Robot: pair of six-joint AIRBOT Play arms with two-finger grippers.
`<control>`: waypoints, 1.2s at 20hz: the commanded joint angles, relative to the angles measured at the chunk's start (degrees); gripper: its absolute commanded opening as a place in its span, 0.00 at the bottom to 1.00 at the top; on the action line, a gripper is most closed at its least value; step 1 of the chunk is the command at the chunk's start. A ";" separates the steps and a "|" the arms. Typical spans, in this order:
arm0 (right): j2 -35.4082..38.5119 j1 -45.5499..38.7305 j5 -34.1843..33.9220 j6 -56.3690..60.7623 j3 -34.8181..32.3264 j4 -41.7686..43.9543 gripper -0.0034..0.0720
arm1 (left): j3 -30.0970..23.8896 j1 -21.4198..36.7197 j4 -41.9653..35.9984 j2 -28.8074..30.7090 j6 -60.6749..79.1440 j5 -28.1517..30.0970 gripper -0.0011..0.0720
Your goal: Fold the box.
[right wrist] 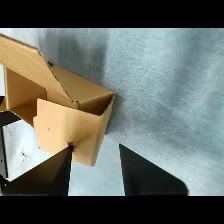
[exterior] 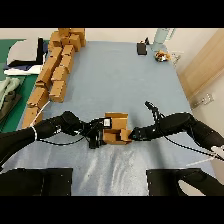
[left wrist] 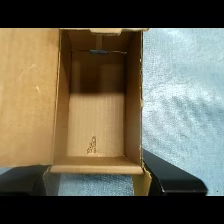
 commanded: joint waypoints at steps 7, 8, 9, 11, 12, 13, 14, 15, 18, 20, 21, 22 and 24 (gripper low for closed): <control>1.53 -0.02 -2.97 2.34 2.97 -3.43 0.58 | 0.00 0.00 0.00 0.02 -0.04 -0.02 0.74; 1.51 -0.02 -2.93 2.36 2.99 -3.45 0.58 | 0.00 0.00 -0.02 0.02 -0.04 -0.02 0.74; 1.44 -0.02 -2.95 2.36 2.99 -3.45 0.58 | 0.00 0.00 0.00 0.02 -0.04 -0.02 0.74; 1.40 -0.02 -2.97 2.34 2.99 -3.26 0.58 | 0.00 0.00 0.00 0.02 -0.04 -0.02 0.74; 1.40 -0.02 -3.04 2.34 3.02 -3.21 0.58 | 0.00 0.00 0.00 0.02 -0.04 -0.02 0.74; 1.40 -0.02 -3.15 2.36 3.02 -3.23 0.58 | 0.00 0.00 0.00 0.02 -0.04 -0.02 0.74; 1.40 -0.02 -3.56 2.36 3.02 -3.26 0.58 | 0.00 0.00 -0.02 0.02 -0.04 -0.02 0.74; 1.40 -0.02 -4.24 2.36 3.15 -3.56 0.58 | 0.00 0.00 0.00 0.02 -0.04 -0.02 0.74; 1.40 -0.04 -3.80 3.06 3.37 -6.58 0.58 | 0.00 0.00 0.00 0.02 -0.04 -0.02 0.74; 1.40 -0.04 -1.09 4.57 3.37 -8.44 0.58 | 0.00 0.00 0.00 0.02 -0.04 -0.02 0.74; 1.40 -0.04 0.11 4.57 3.37 -8.37 0.58 | 0.00 0.00 -0.02 0.02 -0.04 -0.02 0.74; 1.38 -0.04 1.09 4.55 3.37 -8.11 0.58 | 0.00 0.00 0.00 0.02 -0.04 0.00 0.74; 1.25 -0.04 1.73 4.42 3.37 -6.86 0.58 | 0.00 0.00 0.00 0.02 -0.04 0.00 0.74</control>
